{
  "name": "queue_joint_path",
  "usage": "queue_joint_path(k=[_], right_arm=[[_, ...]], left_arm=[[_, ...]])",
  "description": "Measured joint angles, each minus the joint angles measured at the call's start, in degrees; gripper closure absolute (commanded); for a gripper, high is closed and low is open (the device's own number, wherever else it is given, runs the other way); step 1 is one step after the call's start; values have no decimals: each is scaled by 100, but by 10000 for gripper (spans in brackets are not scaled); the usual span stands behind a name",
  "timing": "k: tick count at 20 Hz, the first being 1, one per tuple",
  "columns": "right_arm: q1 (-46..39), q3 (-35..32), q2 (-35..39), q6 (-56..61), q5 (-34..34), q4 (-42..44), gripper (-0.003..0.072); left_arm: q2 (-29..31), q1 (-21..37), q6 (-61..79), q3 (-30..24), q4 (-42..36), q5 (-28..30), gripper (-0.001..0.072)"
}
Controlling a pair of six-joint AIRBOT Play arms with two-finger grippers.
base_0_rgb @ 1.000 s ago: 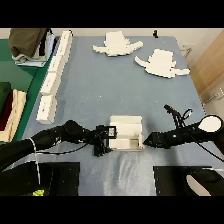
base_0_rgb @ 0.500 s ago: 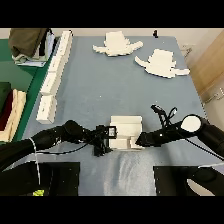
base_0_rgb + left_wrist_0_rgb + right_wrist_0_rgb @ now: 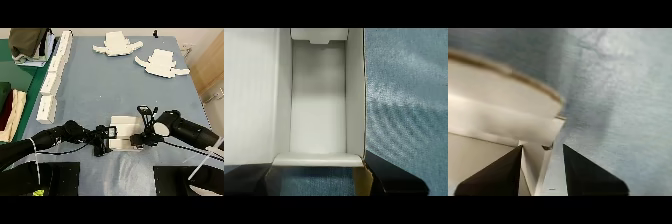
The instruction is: Fold the box.
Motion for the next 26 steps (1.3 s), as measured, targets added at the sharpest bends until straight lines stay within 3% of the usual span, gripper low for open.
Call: queue_joint_path(k=[1, 2, 3, 5, 9, 10, 11, 12, 16, 18, 26], right_arm=[[138, 70, -122, 247, 50, -142, 421], [243, 129, -216, 450, 107, -249, 423], [317, 192, -293, 636, 160, -354, 479], [409, 293, -391, 920, 205, -494, 656], [483, 378, -492, 1187, 282, -654, 680], [498, 387, -514, 1211, 291, -669, 613], [514, 393, -529, 1213, 293, -693, 444], [527, 393, -546, 1211, 299, -704, 385], [542, 409, -557, 1235, 302, -474, 375], [544, 415, -535, 1182, 302, -328, 133], [389, 643, 260, 1095, 640, -505, 132]], left_arm=[[0, 0, 0, 0, 0, 0, 173], [0, 0, 0, 0, 0, 0, 173], [0, 0, 0, 0, 0, 0, 173], [0, 0, -17, 0, -7, 13, 173], [0, 0, -15, 0, -2, 7, 173], [0, 0, -15, -2, -2, 7, 173], [0, 0, -4, 0, 0, 7, 173], [0, 0, 7, 0, 9, -2, 173], [0, 0, 4, 0, 7, 0, 173], [0, 0, 4, 0, 4, -2, 173], [0, 0, 2, 0, 2, -2, 173]])
